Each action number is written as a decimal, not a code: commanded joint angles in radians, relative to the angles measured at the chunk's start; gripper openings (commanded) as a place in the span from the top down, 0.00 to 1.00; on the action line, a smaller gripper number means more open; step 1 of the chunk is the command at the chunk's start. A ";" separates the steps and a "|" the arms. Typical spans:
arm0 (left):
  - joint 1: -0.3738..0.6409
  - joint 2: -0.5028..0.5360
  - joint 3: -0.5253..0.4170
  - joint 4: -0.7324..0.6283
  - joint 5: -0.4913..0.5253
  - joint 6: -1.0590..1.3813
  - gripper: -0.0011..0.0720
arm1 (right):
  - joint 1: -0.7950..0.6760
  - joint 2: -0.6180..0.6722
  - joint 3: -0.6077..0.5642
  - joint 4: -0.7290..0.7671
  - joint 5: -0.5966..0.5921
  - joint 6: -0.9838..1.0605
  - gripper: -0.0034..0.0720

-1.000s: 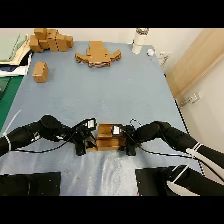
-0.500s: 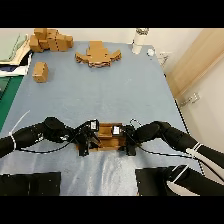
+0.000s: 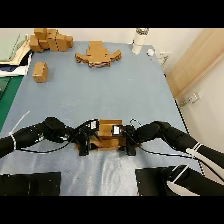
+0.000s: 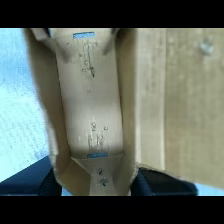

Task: Fold the box.

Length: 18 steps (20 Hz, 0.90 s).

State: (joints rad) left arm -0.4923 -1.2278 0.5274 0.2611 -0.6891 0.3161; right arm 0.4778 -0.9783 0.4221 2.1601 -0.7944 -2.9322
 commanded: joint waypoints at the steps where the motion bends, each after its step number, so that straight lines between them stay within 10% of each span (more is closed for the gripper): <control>1: 0.001 0.005 0.002 0.019 0.001 -0.067 0.97 | 0.000 0.000 0.001 0.001 0.000 0.000 0.29; 13: 0.002 0.485 0.010 0.953 -0.169 -1.775 0.97 | 0.000 0.000 0.001 0.001 0.000 0.000 0.29; 18: 0.002 0.463 -0.003 1.169 -0.175 -2.242 0.97 | 0.000 0.000 0.001 0.001 0.000 0.000 0.29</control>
State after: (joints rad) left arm -0.4911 -0.7677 0.5301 1.2793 -0.8532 -1.5978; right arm 0.4778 -0.9783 0.4221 2.1609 -0.7944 -2.9322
